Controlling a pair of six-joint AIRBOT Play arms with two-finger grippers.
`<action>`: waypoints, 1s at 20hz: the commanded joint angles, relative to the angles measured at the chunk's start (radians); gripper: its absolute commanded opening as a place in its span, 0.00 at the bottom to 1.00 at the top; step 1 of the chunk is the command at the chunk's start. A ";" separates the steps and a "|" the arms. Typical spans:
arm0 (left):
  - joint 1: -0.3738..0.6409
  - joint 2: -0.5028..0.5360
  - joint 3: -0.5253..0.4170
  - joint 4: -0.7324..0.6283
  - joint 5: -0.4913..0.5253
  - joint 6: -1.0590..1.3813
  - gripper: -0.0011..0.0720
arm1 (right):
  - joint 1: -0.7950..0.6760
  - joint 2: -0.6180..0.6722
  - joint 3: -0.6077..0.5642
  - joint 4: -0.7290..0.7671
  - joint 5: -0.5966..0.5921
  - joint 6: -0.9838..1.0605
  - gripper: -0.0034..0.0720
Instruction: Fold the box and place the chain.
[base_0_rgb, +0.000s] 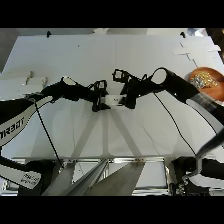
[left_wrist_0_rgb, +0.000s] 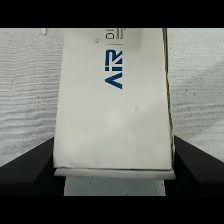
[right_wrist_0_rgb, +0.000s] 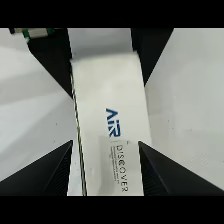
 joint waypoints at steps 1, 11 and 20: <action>0.000 0.000 0.000 0.002 -0.003 -0.001 0.46 | 0.000 0.037 0.000 0.032 0.003 0.128 0.49; 0.000 0.000 0.000 0.002 -0.003 0.000 0.46 | 0.017 -0.132 0.000 0.392 -0.003 0.427 0.05; 0.000 0.000 0.000 0.002 -0.002 -0.001 0.46 | 0.040 -0.239 0.000 0.320 0.000 0.479 0.05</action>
